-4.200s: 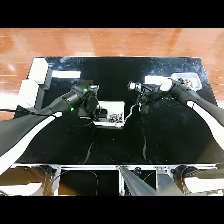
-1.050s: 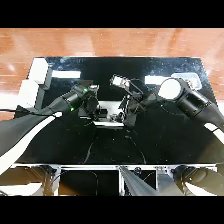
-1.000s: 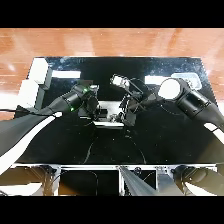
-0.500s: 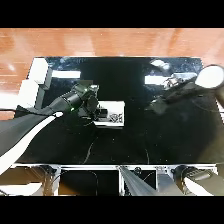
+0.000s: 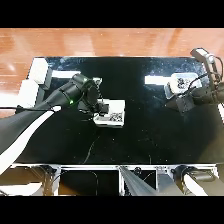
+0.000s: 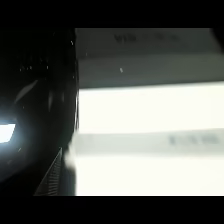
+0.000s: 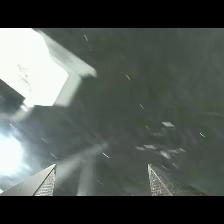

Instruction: Fold the box and place the chain.

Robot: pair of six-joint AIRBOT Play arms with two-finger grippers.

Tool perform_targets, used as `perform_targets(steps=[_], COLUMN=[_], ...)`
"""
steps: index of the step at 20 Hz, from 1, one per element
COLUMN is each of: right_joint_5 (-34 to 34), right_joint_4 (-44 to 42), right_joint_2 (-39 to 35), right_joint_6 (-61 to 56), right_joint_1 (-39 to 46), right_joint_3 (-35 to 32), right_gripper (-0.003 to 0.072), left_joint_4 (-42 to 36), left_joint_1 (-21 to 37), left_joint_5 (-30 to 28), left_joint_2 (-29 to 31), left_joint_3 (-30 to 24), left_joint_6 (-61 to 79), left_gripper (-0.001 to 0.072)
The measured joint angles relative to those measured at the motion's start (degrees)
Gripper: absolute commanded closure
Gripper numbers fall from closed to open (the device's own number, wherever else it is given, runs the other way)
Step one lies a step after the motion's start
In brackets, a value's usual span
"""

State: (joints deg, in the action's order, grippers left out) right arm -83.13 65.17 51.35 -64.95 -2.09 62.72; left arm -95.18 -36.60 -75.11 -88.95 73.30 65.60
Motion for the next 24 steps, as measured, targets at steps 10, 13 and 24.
perform_targets(steps=[10, 13, 24], right_joint_5=[13.7, 14.9, 10.8], right_joint_4=[-12.4, -5.3, -0.2], right_joint_2=[11.7, 23.1, 44.8], right_joint_6=[-7.7, -9.0, 6.3], right_joint_1=[-10.6, -15.7, -29.2], right_joint_3=[6.0, 15.4, 28.0], right_gripper=[0.0017, 0.0017, 0.0018], left_joint_4=[-2.4, -5.9, -11.6], left_joint_1=[11.8, 17.8, 21.9], left_joint_5=[-6.3, 1.8, 12.2], left_joint_2=[23.3, 35.6, 47.2], left_joint_3=[-11.8, -21.8, -33.8], left_joint_6=[20.2, 21.6, 22.6], left_gripper=[0.0148, 0.0148, 0.0148])
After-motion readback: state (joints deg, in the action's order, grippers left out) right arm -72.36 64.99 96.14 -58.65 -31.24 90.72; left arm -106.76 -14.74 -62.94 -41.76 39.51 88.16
